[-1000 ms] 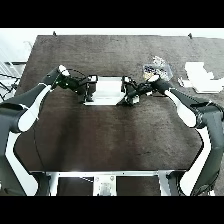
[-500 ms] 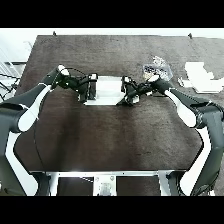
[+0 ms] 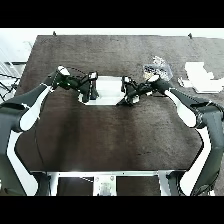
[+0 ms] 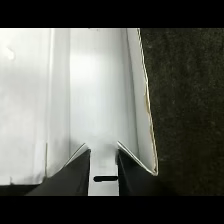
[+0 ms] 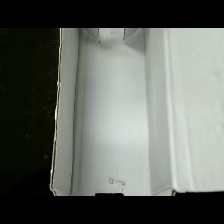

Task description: Fold the box and place the chain.

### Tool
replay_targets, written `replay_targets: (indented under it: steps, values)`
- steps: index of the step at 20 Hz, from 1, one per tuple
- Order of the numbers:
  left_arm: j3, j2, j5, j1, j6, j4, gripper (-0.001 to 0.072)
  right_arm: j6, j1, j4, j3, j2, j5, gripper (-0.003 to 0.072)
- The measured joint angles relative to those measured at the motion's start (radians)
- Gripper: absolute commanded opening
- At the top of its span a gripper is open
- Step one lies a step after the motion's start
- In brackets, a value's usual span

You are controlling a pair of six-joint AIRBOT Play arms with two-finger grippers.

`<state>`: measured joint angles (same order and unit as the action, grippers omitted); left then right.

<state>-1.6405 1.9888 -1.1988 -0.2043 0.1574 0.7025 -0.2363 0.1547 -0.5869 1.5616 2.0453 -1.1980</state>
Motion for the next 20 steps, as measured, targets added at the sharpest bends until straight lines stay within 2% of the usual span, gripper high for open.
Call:
replay_targets:
  steps: [1, 4, 5, 6, 13, 14, 15, 16, 19, 20]
  values:
    - [0.0, 0.002, -0.002, 0.0, 0.004, -0.006, 0.0374, 0.0, 0.0, 0.0, 0.0, 0.0, 0.0, 0.0521]
    - [0.0, 0.005, -0.003, 0.0, 0.013, -0.019, 0.0381, 0.0, 0.0, 0.0, 0.0, 0.0, 0.0, 0.0521]
    - [0.0, 0.006, -0.004, 0.0, 0.015, -0.021, 0.0591, 0.0, 0.0, 0.0, 0.0, 0.0, 0.0, 0.0521]
    - [0.0, 0.006, -0.003, 0.0, 0.016, -0.026, 0.0702, 0.0, 0.0, 0.0, 0.0, 0.0, 0.0, 0.0521]
    - [0.0, 0.006, 0.005, 0.0, -0.013, -0.029, 0.0698, 0.001, 0.0, 0.0, 0.0, 0.0, 0.0, 0.0521]
    - [0.0, 0.006, 0.005, 0.0, -0.018, -0.029, 0.0636, 0.0, 0.0, 0.0, 0.0, 0.0, 0.0, 0.052]
    - [0.0, 0.006, 0.003, 0.0, -0.023, -0.029, 0.0423, 0.0, 0.0, 0.0, 0.0, 0.0, 0.0, 0.0521]
    - [0.0, 0.006, -0.005, 0.001, -0.03, -0.029, 0.0308, -0.001, 0.0, 0.0, 0.0, 0.0, 0.0, 0.0521]
    - [0.0, 0.007, -0.036, 0.001, -0.033, -0.009, 0.0301, -0.003, 0.0, 0.0, 0.0, 0.0, 0.0, 0.0521]
    - [0.0, 0.007, -0.048, 0.002, -0.033, 0.003, 0.0198, -0.003, 0.0, 0.0, 0.0, 0.0, 0.0, 0.0521]
